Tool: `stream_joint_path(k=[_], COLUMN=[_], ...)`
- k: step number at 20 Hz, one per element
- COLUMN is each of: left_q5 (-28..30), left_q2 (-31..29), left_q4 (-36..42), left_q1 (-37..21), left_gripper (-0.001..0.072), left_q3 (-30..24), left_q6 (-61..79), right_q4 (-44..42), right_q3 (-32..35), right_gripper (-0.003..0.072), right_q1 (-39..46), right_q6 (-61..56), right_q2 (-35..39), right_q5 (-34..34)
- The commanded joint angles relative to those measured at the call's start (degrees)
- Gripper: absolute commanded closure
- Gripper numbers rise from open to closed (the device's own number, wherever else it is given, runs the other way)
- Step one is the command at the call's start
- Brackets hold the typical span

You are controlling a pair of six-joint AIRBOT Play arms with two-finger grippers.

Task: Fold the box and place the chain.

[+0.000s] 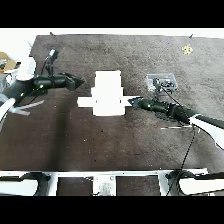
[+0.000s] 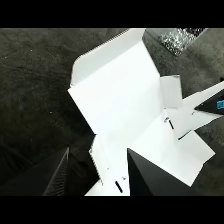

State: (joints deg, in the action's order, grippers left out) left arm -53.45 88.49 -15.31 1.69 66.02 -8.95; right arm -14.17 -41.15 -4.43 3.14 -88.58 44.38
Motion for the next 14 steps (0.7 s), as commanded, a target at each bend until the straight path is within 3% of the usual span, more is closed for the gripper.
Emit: stream_joint_path(k=[1, 10, 14], left_q5=[-5.9, -18.1, -25.8], left_q2=[13.2, 31.3, 36.6], left_q4=[-7.2, -11.1, -11.5], left_q1=[0.0, 5.4, 5.7], left_gripper=[0.029, 0.0291, 0.029], left_q3=[16.3, 39.0, 44.2], left_q6=[-7.6, -11.2, -16.6], right_q4=[-2.4, -2.4, -2.4], right_q3=[0.0, 0.0, 0.0], right_gripper=[0.0687, 0.0686, 0.0686], right_q1=[-0.1, -0.2, -0.2], right_q6=[2.5, 2.5, 2.5], right_q2=[-0.5, -0.5, -0.5], right_q5=[1.3, 0.8, 0.8])
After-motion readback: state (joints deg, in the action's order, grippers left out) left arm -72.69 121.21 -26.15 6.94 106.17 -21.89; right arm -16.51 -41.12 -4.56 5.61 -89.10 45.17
